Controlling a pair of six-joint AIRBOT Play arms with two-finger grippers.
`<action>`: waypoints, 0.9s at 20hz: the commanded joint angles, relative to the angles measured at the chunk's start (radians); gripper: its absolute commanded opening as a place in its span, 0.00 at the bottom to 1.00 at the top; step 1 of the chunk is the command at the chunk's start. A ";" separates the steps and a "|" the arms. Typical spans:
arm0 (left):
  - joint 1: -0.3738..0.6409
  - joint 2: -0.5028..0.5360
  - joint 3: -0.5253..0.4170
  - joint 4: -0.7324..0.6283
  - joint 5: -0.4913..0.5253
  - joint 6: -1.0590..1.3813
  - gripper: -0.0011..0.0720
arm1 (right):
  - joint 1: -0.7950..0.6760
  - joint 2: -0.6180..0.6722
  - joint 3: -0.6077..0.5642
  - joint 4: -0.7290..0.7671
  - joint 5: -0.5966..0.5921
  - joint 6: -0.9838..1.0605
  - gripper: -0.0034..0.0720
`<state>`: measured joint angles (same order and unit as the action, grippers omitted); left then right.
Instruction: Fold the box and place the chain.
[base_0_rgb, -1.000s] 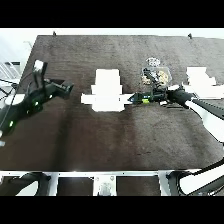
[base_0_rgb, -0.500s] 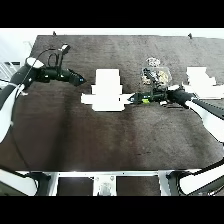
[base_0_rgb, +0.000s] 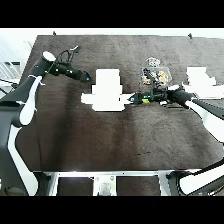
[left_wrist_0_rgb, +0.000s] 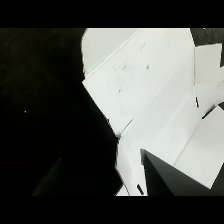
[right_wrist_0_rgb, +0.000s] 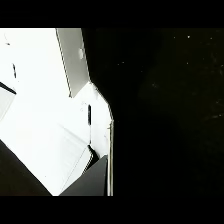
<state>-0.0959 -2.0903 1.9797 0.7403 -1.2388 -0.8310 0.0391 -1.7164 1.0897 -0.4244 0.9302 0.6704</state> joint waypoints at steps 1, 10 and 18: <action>-0.026 -0.063 0.066 0.025 -0.031 -0.051 0.80 | 0.000 0.000 -0.001 -0.005 0.001 -0.002 0.06; -0.034 -0.100 0.066 -0.048 -0.044 -0.018 0.79 | -0.001 0.000 -0.001 -0.006 0.001 -0.002 0.06; -0.038 -0.125 0.066 -0.078 -0.079 -0.006 0.75 | -0.001 0.000 -0.001 -0.006 0.001 -0.002 0.06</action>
<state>-0.1310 -2.2070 2.0449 0.6838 -1.3060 -0.8440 0.0383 -1.7164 1.0897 -0.4309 0.9310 0.6685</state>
